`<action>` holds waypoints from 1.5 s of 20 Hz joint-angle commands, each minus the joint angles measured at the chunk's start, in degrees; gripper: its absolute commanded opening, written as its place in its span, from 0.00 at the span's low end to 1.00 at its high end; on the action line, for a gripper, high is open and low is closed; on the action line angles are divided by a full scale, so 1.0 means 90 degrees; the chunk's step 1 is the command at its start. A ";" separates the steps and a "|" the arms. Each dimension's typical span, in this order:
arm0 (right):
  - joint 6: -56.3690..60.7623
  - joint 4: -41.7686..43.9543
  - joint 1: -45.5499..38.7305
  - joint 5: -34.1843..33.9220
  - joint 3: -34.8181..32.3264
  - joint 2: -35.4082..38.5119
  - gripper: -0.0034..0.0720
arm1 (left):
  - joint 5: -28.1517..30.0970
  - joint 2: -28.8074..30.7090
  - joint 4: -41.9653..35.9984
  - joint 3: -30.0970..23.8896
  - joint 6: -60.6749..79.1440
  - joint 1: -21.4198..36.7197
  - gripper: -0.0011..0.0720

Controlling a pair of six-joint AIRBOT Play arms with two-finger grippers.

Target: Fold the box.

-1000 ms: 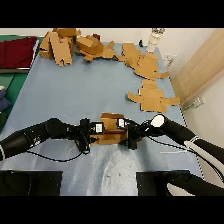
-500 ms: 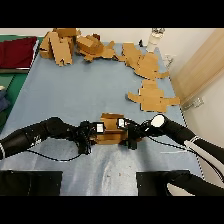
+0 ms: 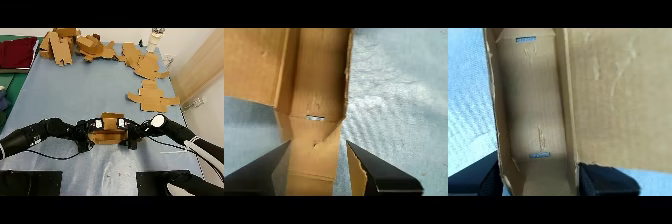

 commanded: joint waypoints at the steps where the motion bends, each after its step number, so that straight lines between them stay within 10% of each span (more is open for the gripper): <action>1: 0.0000 -0.0002 0.0000 0.0002 0.0002 0.0002 0.72 | 0.0250 0.0002 0.0012 0.0022 -0.0177 -0.0002 0.73; 12: -0.0002 -0.0002 0.0000 0.0002 0.0002 0.0002 0.72 | -0.0410 0.0002 0.0024 0.0041 -0.0352 -0.0002 0.73; 30: -0.0002 0.0000 0.0000 0.0002 0.0002 0.0002 0.72 | 0.0389 -0.0063 0.0163 0.0044 -0.0248 -0.0007 0.73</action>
